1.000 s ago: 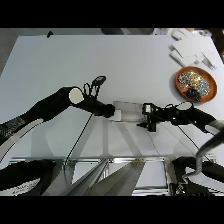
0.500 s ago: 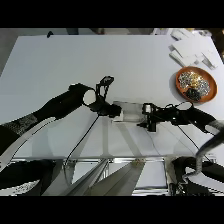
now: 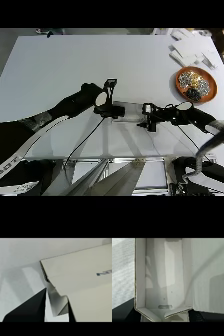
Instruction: Fold the box and place the chain.
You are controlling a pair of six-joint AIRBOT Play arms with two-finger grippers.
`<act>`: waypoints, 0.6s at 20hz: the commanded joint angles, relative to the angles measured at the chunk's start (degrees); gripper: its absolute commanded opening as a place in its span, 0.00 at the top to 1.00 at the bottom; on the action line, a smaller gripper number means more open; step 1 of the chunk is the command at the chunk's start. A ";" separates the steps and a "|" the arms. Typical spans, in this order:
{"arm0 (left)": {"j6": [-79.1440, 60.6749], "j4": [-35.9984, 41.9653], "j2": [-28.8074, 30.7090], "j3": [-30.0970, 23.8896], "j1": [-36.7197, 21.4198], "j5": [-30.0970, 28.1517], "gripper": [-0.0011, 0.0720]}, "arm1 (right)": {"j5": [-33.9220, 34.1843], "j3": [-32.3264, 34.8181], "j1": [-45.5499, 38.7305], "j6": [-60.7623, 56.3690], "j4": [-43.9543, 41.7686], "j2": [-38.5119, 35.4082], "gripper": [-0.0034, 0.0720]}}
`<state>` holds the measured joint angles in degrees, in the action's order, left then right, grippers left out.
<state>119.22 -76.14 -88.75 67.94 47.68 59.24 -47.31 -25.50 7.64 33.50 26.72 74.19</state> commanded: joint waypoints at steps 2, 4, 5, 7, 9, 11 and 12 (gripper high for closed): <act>7.34 -6.16 -6.10 8.22 1.77 10.10 0.59 | -0.02 0.02 -0.02 0.00 0.00 -0.02 0.53; 8.76 -7.19 -8.24 11.06 2.47 11.28 0.64 | -0.02 0.02 -0.02 0.00 0.00 -0.02 0.53; 8.79 -7.30 -8.92 11.69 2.80 10.69 0.65 | 0.00 0.02 -0.02 0.00 0.00 -0.02 0.53; 10.45 -7.28 -10.08 11.80 3.10 10.08 0.65 | -0.02 0.02 -0.02 0.00 0.00 -0.02 0.53; 12.22 -7.23 -11.06 11.80 3.06 10.71 0.65 | -0.02 0.02 -0.02 0.00 0.00 -0.02 0.53; 12.44 -7.26 -11.37 11.80 2.95 10.93 0.68 | -0.02 0.02 -0.02 0.00 0.00 -0.02 0.53; 12.41 -7.26 -11.37 11.80 2.93 10.93 0.80 | -0.02 0.02 -0.02 0.00 0.00 -0.02 0.53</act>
